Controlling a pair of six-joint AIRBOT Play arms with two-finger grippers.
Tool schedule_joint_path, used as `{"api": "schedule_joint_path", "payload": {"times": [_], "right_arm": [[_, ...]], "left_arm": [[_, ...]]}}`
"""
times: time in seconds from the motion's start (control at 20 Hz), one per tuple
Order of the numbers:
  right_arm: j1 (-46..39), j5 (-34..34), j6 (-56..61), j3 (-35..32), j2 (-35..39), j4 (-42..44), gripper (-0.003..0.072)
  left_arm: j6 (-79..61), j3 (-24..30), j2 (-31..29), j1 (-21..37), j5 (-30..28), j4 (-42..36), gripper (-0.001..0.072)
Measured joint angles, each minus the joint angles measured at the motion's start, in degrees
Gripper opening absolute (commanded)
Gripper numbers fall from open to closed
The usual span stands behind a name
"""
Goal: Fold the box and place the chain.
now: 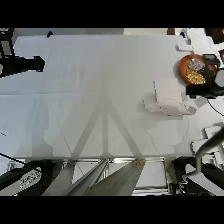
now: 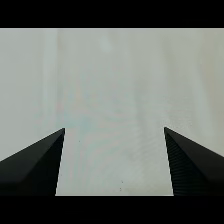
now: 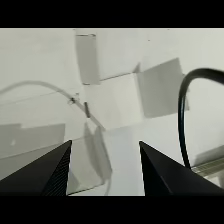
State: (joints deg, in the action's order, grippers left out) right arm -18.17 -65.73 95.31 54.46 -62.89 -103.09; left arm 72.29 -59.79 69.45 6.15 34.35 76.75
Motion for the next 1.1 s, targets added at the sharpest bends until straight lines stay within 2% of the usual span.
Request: {"api": "schedule_joint_path", "payload": {"times": [0.3, 0.4, 0.75, 0.9, 1.0, 1.1], "right_arm": [[-12.98, 2.32, -5.27, 1.05, -1.95, 0.44, 0.0484], [-15.10, 1.75, -7.15, 3.45, -5.35, 2.45, 0.0551], [-17.81, -5.16, -13.64, 19.89, -22.12, 9.53, 0.0551], [-18.69, -7.98, -14.88, 24.57, -28.33, 10.91, 0.0548], [-19.45, -10.25, -16.00, 25.97, -31.87, 11.06, 0.0531], [-20.09, -12.28, -17.97, 26.73, -34.69, 11.87, 0.0449]], "left_arm": [[-0.02, 0.00, 0.00, 0.00, 0.00, 0.00, 0.0696], [-0.02, 0.00, 0.00, 0.00, 0.00, -0.02, 0.0696], [0.00, 0.00, 0.00, 0.00, 0.00, 0.00, 0.0696], [0.00, 0.00, 0.00, 0.00, 0.00, 0.00, 0.0696], [0.00, 0.00, 0.00, 0.00, 0.00, 0.00, 0.0696], [-0.02, 0.00, 0.00, 0.00, 0.02, 0.00, 0.0696]]}}
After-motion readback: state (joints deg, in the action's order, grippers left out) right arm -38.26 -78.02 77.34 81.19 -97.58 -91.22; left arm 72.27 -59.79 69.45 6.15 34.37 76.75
